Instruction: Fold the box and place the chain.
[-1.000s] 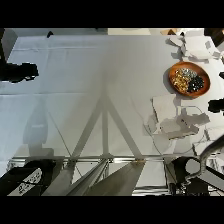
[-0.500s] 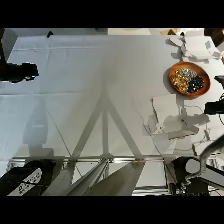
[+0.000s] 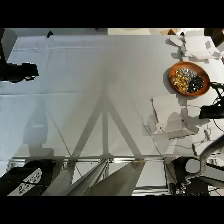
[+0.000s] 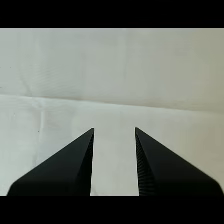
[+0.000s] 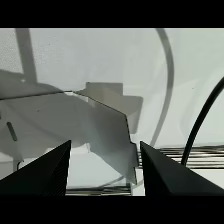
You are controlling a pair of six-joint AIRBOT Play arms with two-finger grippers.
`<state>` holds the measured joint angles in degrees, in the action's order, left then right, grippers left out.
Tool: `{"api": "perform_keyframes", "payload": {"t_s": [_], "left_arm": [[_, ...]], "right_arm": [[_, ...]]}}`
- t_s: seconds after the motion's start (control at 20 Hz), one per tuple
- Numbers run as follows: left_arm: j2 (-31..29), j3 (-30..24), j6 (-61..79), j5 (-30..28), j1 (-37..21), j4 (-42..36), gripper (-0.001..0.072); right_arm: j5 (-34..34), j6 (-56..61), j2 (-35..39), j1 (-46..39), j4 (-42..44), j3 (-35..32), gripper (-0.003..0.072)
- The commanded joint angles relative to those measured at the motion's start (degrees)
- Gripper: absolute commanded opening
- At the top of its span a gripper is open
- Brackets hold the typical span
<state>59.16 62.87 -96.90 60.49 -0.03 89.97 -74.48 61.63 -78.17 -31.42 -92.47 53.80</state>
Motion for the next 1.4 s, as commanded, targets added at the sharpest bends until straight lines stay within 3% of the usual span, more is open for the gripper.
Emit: {"api": "perform_keyframes", "payload": {"t_s": [0.0, 0.2, 0.4, 0.45, 0.55, 0.65, 0.7, 1.05, 1.35], "left_arm": [[0.04, 0.02, 0.02, -0.02, 0.02, 0.02, 0.0278], [0.04, 0.02, 0.02, -0.02, 0.02, 0.0, 0.0278], [0.04, 0.02, 0.02, -0.02, 0.02, 0.02, 0.0278], [0.04, 0.02, 0.0, -0.02, 0.02, 0.0, 0.0278], [0.04, 0.02, 0.02, -0.02, 0.02, 0.02, 0.0278], [0.04, 0.02, 0.02, -0.02, 0.02, 0.02, 0.0278], [0.04, 0.02, 0.0, -0.02, 0.02, 0.02, 0.0278], [0.04, 0.02, 0.0, -0.02, 0.02, 0.02, 0.0278], [0.04, 0.02, 0.0, -0.02, 0.02, 0.02, 0.0278]], "right_arm": [[-2.38, 0.02, -0.48, -0.02, 1.05, 0.0, 0.0467], [-4.24, -0.31, -0.46, -0.02, 0.98, 0.0, 0.039], [-4.61, -1.95, -0.39, -0.02, 0.83, 0.0, 0.0221], [-4.92, -2.84, -0.39, -0.02, 0.85, 0.0, 0.0212], [-5.75, -4.76, -0.39, -0.02, 0.85, 0.0, 0.0082], [-5.86, -5.4, -0.39, -0.02, 0.85, 0.0, 0.0056], [-5.75, -5.38, -0.39, -0.02, 0.9, 0.0, 0.0007], [-4.33, -8.2, -0.07, -0.02, 8.98, 0.0, 0.0009], [-4.13, -16.33, 0.2, 0.04, 35.34, -0.24, 0.0008]]}}
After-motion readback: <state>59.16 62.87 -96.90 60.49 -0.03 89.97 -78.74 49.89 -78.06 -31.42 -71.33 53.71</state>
